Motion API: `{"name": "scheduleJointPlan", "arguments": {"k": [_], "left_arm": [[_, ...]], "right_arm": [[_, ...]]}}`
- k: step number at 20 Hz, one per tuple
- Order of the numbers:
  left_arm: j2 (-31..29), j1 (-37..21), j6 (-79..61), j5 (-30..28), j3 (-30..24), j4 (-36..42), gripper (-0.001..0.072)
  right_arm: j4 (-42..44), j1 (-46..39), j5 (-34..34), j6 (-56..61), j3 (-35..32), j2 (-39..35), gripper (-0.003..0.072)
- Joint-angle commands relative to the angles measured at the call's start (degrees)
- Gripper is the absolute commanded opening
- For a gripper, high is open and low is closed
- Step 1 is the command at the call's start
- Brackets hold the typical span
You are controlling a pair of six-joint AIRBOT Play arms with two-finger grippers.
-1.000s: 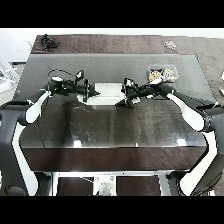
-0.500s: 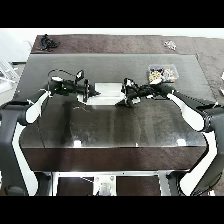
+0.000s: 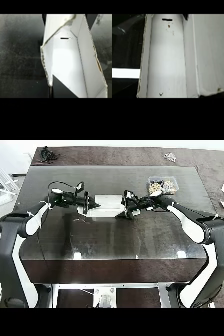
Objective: Fold the box and place the chain.
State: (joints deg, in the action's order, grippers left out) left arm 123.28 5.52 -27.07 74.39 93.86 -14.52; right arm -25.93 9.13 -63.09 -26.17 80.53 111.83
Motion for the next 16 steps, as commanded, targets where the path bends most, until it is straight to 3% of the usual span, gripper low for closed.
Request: {"name": "scheduleJointPlan", "arguments": {"k": [1,8,9,10,11,12,16], "left_arm": [[0.02,0.0,1.33,0.13,0.0,0.0,0.0022],[0.0,0.0,1.55,1.38,0.0,0.04,0.0023],[-0.04,0.0,1.51,2.16,0.02,0.52,0.0123],[-0.11,0.0,1.55,2.75,0.13,1.73,0.0502],[-0.09,-0.22,1.81,3.61,0.2,3.93,0.0704],[-0.11,-0.59,1.68,4.74,0.2,5.95,0.0659],[-0.22,-3.17,1.57,11.28,0.2,15.63,0.0657]], "right_arm": [[0.0,0.04,0.0,0.0,0.04,0.04,0.0588],[0.0,0.04,0.0,0.0,0.04,0.04,0.0588],[0.0,0.04,-0.02,0.02,0.04,0.04,0.0588],[0.0,0.04,0.0,0.0,0.04,0.04,0.0588],[0.0,0.04,0.0,0.0,0.04,0.04,0.0588],[0.0,0.04,0.0,0.02,0.04,0.04,0.0588],[0.0,0.04,0.0,0.0,0.04,0.04,0.0588]]}}
